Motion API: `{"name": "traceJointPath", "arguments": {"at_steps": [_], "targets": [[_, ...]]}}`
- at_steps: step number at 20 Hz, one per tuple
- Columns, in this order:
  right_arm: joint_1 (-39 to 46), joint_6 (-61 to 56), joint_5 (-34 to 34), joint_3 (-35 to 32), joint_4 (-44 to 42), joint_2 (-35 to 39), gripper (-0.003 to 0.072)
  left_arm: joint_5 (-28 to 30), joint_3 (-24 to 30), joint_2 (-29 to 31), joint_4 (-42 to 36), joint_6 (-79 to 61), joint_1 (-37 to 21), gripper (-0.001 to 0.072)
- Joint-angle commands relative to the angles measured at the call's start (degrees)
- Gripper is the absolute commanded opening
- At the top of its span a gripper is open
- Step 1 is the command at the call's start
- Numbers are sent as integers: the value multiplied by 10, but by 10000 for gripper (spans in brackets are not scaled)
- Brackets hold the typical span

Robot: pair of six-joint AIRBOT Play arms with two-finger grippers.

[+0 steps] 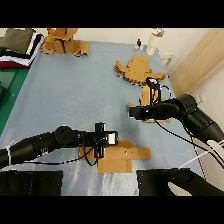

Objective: Fold the box.

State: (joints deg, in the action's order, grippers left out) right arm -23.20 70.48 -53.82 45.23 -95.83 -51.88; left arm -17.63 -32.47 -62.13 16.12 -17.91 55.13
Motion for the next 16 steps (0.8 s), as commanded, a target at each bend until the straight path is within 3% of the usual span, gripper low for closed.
{"name": "traceJointPath", "arguments": {"at_steps": [1,5,16], "targets": [[0,0,8,0,0,0,4,-15,1,-4,-11,-3,-2,12],[0,0,8,0,0,0,3,-25,1,-30,-17,-3,-1,12],[0,0,8,0,0,0,3,-61,0,-28,-34,-1,-1,12]]}}
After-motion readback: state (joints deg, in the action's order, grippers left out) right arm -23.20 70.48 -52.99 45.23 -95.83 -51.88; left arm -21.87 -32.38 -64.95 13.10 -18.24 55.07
